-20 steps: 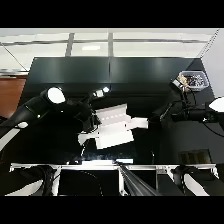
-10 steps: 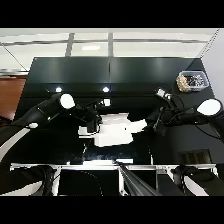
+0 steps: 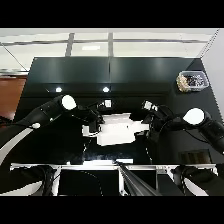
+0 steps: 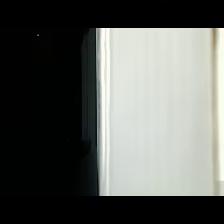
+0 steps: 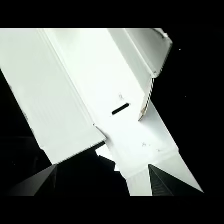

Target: Fold the box and place the chain.

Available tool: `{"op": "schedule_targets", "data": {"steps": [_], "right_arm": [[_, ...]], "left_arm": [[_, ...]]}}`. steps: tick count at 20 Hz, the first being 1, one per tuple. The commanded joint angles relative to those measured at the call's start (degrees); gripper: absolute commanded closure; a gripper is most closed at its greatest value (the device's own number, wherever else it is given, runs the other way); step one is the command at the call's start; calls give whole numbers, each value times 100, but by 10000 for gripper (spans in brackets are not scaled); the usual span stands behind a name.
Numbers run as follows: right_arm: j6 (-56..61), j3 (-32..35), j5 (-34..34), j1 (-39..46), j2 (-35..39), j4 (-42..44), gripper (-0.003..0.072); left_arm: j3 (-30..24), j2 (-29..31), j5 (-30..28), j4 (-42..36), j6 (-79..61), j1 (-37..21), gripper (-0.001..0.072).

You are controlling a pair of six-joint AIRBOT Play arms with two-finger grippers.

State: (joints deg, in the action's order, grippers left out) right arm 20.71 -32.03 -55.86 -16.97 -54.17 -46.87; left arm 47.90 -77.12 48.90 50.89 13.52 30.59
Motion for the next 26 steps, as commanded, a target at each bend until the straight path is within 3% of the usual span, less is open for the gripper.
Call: {"op": "schedule_targets", "data": {"steps": [1, 9, 16, 19, 26], "right_arm": [[-105, 52, 199, -205, -2, -389, 27], [-424, 243, 238, -710, -9, -715, 27], [-1075, 688, 1005, -1416, -28, -688, 27], [-1123, 686, 1117, -1617, -208, -4, 27], [-1346, 691, 1681, -1816, -295, 402, 28]], "left_arm": [[-31, -42, -44, -20, -323, 2, 684], [-28, -44, 20, -103, -562, 15, 682], [-28, -44, 105, -101, -560, 15, 682], [-28, -44, 105, -101, -560, 15, 682], [-28, -44, 105, -103, -560, 15, 682]]}}
